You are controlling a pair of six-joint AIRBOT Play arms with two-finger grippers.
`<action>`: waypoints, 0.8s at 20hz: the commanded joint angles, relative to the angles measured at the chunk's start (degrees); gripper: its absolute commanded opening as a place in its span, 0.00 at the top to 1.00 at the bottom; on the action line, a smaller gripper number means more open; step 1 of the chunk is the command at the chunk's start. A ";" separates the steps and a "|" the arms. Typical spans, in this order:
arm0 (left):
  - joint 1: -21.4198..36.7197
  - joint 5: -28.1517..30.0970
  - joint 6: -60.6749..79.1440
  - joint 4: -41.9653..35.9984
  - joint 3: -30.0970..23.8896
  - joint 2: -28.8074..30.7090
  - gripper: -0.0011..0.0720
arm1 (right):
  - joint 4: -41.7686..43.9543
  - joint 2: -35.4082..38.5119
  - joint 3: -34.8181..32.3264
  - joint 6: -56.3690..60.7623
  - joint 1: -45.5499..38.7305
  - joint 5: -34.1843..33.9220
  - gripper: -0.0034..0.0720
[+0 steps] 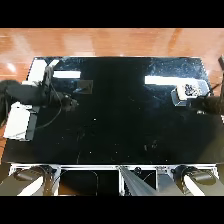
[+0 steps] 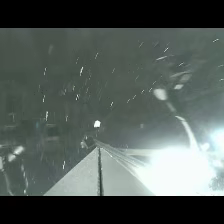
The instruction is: Fold the box and place the chain.
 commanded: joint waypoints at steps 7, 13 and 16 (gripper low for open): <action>-1.68 -2.19 -19.56 18.69 -6.78 8.76 0.96 | 5.40 -10.54 -6.86 -1.55 -4.17 -7.72 0.93; -1.68 -2.19 -19.54 19.58 -6.78 8.74 0.96 | 5.46 -10.54 -6.86 -1.57 -4.17 -6.99 0.93; -1.68 -2.14 -19.54 19.58 -6.78 8.72 0.96 | 5.46 -10.54 -6.86 -1.57 -4.17 -6.97 0.93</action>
